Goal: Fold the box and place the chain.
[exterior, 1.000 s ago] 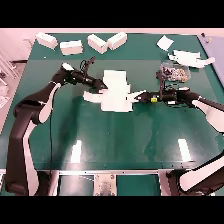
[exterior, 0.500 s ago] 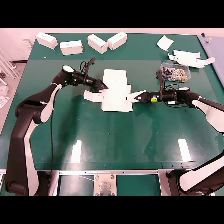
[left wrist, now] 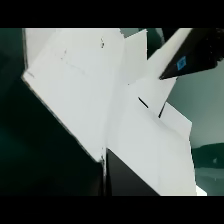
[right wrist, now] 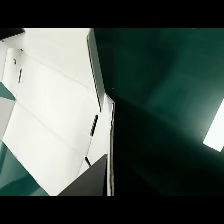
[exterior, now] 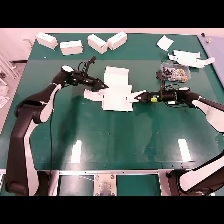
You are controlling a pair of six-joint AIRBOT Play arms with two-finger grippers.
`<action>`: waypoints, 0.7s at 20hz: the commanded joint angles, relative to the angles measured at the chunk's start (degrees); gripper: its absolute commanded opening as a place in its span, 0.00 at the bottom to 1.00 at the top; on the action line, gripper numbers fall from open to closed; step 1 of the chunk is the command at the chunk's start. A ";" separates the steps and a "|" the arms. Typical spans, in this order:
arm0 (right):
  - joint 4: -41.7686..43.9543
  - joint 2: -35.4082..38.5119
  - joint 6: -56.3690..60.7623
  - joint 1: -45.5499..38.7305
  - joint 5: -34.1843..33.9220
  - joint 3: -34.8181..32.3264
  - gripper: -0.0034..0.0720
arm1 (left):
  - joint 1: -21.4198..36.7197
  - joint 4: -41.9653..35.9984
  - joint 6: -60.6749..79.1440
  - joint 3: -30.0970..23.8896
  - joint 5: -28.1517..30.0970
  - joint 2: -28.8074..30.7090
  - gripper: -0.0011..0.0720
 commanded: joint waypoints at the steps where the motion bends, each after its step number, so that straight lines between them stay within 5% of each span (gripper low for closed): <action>1: 0.04 0.04 -0.13 -0.04 0.04 0.28 0.06 | 0.44 -3.34 15.34 -0.63 -7.28 -0.02 0.04; 2: 0.31 0.04 -0.13 -0.04 0.04 0.57 0.06 | 0.57 -3.34 17.64 -1.07 -8.09 -0.04 0.04; 3: 0.61 0.04 -0.13 -0.17 0.04 0.98 0.18 | 0.63 -3.50 20.44 -2.12 -8.26 -0.04 0.04; 5: 1.62 0.07 -0.13 -0.48 0.07 2.10 0.57 | 0.68 -4.85 26.03 -5.05 -8.15 -0.04 0.04; 14: 4.35 0.04 -1.66 -4.11 0.61 5.01 0.58 | 0.74 -7.30 38.47 -8.63 -9.60 0.50 0.04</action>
